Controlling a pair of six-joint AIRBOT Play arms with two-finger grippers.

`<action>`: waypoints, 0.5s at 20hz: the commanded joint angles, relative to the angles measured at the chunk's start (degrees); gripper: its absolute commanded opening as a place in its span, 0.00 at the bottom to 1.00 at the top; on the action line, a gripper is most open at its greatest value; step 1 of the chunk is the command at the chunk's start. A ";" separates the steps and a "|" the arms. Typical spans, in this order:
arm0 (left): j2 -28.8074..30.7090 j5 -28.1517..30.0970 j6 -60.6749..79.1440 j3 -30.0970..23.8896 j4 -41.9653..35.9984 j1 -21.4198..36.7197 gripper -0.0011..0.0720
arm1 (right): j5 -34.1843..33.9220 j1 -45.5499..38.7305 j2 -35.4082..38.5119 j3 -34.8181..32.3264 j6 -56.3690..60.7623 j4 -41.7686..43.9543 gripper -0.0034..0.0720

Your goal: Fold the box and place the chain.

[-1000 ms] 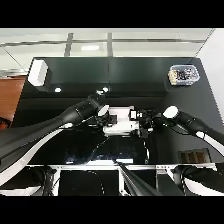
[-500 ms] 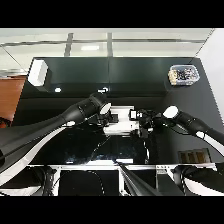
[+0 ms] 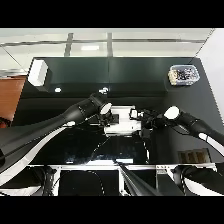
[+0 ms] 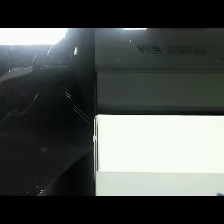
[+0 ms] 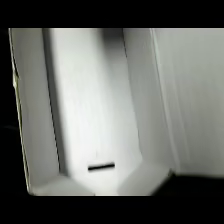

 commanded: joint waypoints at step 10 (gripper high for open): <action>0.07 0.39 0.63 0.07 0.04 0.00 0.05 | 3.17 0.02 6.25 0.37 -0.57 -2.49 0.66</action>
